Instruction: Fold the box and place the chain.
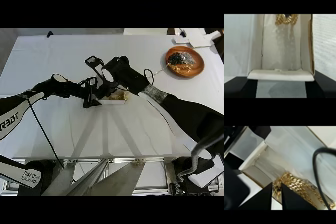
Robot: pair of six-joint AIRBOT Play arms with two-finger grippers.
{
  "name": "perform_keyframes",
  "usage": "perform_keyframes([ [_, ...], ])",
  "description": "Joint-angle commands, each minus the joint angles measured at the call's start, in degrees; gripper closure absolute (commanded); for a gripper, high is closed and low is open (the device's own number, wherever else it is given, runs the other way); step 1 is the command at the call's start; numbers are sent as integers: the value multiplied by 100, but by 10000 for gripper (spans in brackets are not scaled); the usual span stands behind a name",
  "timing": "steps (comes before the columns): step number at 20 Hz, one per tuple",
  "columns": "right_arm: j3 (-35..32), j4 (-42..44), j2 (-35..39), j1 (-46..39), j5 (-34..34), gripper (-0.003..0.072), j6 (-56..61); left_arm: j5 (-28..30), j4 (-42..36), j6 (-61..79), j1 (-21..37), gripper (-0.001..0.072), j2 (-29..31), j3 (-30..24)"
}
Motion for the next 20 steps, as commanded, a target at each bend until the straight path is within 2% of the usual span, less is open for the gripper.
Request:
perform_keyframes([
  [1, 0, -85, -127, -2, 173, 492, 111, 0, 0, 0, 0, 314, 0, 2],
  [7, 2, -595, 20, -2, 767, 491, 107, 0, 0, 0, 0, 314, 0, 2],
  [11, 2, -1054, 553, -2, 811, 491, 46, 0, 0, 0, 0, 314, 0, 2],
  [15, 2, -1858, 1095, -22, 826, 491, 46, 0, 0, 2, 0, 314, 0, 2],
  [20, 0, -1932, 1285, -691, 1147, 488, 214, 0, 0, 2, 0, 314, 0, 2],
])
